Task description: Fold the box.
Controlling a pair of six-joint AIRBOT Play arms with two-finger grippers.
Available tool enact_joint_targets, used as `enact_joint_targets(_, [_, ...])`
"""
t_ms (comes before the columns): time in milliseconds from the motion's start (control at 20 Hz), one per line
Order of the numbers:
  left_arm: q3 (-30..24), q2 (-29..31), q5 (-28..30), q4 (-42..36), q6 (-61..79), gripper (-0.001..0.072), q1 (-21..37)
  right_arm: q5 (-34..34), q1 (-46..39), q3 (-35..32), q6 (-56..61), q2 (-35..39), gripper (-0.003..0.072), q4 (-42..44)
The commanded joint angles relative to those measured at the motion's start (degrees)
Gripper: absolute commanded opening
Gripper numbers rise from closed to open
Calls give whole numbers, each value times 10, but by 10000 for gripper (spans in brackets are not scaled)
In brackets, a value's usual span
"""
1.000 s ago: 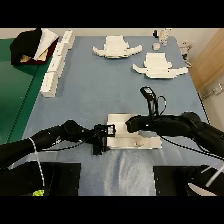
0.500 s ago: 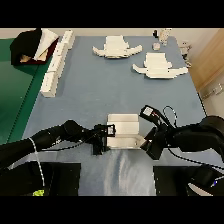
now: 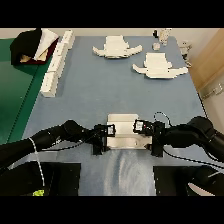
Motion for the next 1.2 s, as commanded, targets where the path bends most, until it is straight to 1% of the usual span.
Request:
enact_joint_targets(0, [1,0,0,0,0,460,0,35,-6,-5,-68,-29,528,16])
enact_joint_targets(150, [1,0,0,0,0,460,0,49,-6,-5,-97,-43,523,32])
enact_joint_targets(200, [1,0,0,0,0,459,0,56,-6,-5,-107,-49,505,35])
enact_joint_targets(250, [1,0,0,0,0,460,0,62,-6,-5,-115,-56,460,40])
enact_joint_targets(300, [1,0,0,0,0,460,0,63,-6,-5,-118,-62,396,47])
enact_joint_targets(400, [1,0,0,0,0,460,0,61,-6,-5,-118,-65,249,54])
enact_joint_targets(450, [1,0,0,0,0,460,0,59,-6,-5,-122,-65,133,58])
enact_joint_targets(500, [1,0,0,0,0,460,0,59,-6,-5,-126,-65,52,63])
enact_joint_targets(600, [1,0,0,0,0,460,0,60,-6,-5,-142,-65,10,81])
enact_joint_targets(800, [1,0,0,0,0,460,0,77,-5,-5,-164,-71,8,113])
enact_joint_targets(1050, [1,0,0,0,0,460,0,103,-5,-6,-198,-97,11,154])
enact_joint_targets(1100, [1,0,0,0,0,460,0,110,-4,-6,-198,-100,74,155])
enact_joint_targets(1150, [1,0,0,0,0,460,0,118,-4,-8,-198,-102,313,155])
